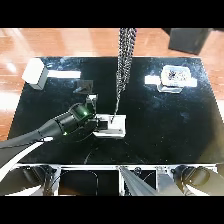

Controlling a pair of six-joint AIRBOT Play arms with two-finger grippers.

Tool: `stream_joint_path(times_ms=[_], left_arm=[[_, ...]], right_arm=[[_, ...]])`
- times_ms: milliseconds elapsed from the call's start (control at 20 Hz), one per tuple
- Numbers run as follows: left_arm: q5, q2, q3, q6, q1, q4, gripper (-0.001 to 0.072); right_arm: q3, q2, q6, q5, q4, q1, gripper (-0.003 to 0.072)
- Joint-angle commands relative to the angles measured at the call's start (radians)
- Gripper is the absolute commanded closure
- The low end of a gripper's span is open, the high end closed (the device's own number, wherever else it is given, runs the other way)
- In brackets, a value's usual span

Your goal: Fold the box and place the chain.

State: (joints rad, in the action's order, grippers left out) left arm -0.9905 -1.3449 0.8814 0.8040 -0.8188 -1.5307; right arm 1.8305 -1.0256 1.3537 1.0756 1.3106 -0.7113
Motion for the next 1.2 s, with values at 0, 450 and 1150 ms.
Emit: stream_joint_path(times_ms=[0,450,1150], left_arm=[[0.0,0.0,0.001,0.0,0.0,0.0,0.0689],[0.0,0.0,0.001,0.0,0.0,0.0,0.069],[0.0,0.0,0.001,0.0,0.0,0.0,0.0689]], right_arm=[[0.0,-0.001,0.0,0.13,0.016,-0.001,0.0651],[-0.019,0.018,0.066,0.333,0.095,-0.001,0.0651],[-0.357,0.006,0.067,0.274,-0.085,-0.001,0.0651]])
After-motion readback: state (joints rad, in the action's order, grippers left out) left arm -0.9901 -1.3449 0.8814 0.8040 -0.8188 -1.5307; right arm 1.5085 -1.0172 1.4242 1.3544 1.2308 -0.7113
